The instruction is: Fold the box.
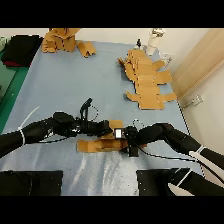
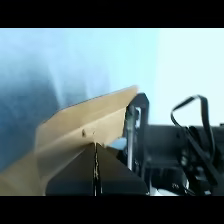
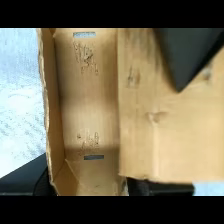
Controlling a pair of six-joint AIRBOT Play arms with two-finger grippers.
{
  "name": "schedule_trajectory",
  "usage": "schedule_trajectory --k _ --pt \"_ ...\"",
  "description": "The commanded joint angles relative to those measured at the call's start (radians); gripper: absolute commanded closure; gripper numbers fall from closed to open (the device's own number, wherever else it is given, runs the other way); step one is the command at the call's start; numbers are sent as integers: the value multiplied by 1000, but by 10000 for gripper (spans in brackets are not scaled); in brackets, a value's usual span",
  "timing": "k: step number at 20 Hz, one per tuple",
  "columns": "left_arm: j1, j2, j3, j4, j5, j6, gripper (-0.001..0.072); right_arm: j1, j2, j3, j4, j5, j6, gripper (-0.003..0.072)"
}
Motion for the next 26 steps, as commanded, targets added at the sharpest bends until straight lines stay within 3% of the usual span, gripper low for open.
schedule_trajectory --k 1,11,17,26 --pt "-2 -39 0 5 45 -2 700 1 1 0 0 0 -1 188" --pt "0 -80 19 84 64 -47 700 1 1 0 0 0 -1 188" --pt "1 -80 88 315 8 -209 701 1 1 0 4 9 -1 188" --pt "1 -80 93 343 -2 -214 699 1 1 0 4 7 -1 188"
